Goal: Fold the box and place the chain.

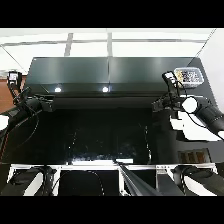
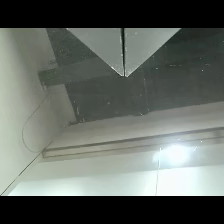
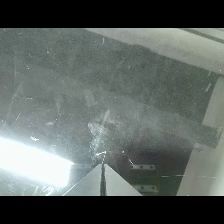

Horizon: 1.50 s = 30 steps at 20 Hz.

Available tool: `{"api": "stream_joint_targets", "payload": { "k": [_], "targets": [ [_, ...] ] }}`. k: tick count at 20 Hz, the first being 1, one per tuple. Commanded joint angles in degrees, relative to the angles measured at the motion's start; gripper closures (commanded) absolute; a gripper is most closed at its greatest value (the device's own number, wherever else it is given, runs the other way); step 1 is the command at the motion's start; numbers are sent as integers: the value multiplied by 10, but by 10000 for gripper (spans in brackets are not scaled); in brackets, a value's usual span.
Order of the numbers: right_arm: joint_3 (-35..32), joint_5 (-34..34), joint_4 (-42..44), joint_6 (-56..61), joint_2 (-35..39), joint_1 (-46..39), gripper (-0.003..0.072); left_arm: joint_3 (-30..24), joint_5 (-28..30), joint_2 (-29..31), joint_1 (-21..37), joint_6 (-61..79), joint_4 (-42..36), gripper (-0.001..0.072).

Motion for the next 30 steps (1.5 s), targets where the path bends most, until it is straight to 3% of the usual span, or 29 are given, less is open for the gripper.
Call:
{"api": "stream_joint_targets", "payload": {
  "k": [1, 5, 10, 11, 12, 13, 14, 16, 18, 21, 23, 25, 30],
  "targets": [
    [0, 0, 0, 0, 0, 0, 667, 0, 7, 0, 0, 0, -18, 684],
    [0, -65, 90, 0, 0, 0, 667, 0, 24, -1, 0, 0, -52, 684],
    [0, -68, 237, 0, 0, 0, 667, 0, 42, -8, 0, 0, -91, 683],
    [0, -69, 242, 0, 0, 1, 667, 0, 40, -15, 0, -3, -92, 626],
    [0, -76, 239, 0, -1, 2, 656, 0, 31, -22, 0, -3, -92, 292],
    [0, -82, 237, 0, -1, 3, 430, 0, 17, -31, 0, -7, -92, 10],
    [0, -84, 229, 0, -1, 3, -34, 0, -8, -40, 0, -9, -91, 3],
    [7, -49, 203, 1, -1, -3, -24, 0, -31, -48, 0, -14, -89, 3],
    [42, 28, 156, 19, -1, -35, -23, 4, -34, -48, 2, -63, -59, 3],
    [122, 121, 16, 82, -1, -151, -23, 29, -53, -48, 3, -188, 107, 4],
    [149, 127, -37, 123, -1, -260, -23, 49, -81, -48, 3, -263, 219, 4],
    [151, 124, -31, 135, -3, -390, -23, 64, -111, -48, 2, -325, 298, 4],
    [158, 131, -21, 128, -47, -626, -23, 71, -184, -48, 2, -361, 311, 5]
  ]
}}
